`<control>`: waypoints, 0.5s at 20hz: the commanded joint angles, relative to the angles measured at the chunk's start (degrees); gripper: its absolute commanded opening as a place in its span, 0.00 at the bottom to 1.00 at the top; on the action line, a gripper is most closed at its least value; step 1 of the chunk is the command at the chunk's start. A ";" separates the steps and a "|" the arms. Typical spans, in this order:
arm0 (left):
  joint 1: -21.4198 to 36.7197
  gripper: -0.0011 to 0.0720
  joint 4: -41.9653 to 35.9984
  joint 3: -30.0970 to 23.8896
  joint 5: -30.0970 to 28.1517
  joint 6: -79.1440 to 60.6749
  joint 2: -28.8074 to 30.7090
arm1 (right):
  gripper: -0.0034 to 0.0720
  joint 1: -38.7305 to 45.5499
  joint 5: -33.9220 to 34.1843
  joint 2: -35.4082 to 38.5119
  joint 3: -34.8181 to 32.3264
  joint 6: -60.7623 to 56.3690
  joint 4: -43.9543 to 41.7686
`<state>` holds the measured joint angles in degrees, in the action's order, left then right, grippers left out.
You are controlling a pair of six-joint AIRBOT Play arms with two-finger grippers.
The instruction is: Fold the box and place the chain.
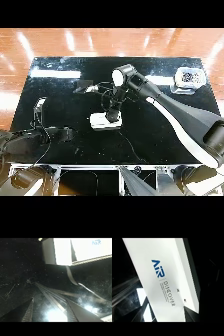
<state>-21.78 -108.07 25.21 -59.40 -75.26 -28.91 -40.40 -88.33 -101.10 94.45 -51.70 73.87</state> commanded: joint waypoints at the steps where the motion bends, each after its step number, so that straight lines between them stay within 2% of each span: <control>1: 0.04 0.72 -0.02 0.00 0.02 0.00 -0.02 | 0.89 0.04 -0.66 -0.02 0.00 -0.37 -0.94; 6: 0.04 0.72 0.00 0.00 0.15 -0.02 -0.02 | 0.88 0.09 -0.61 1.03 0.72 -4.83 -0.57; 7: 0.04 0.72 0.00 0.00 0.24 -0.02 -0.02 | 0.84 0.20 -0.46 1.75 0.94 -5.66 -0.63; 8: 0.04 0.72 -0.02 0.00 0.44 -0.02 -0.02 | 0.69 0.55 0.00 2.64 0.96 -6.40 -0.48; 10: 0.04 0.72 -0.02 0.00 0.90 -0.02 -0.02 | 0.69 2.34 0.90 3.80 0.96 -12.61 0.15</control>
<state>-21.78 -108.09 25.21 -59.00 -75.26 -28.91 -39.42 -88.53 -98.76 95.24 -57.98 73.58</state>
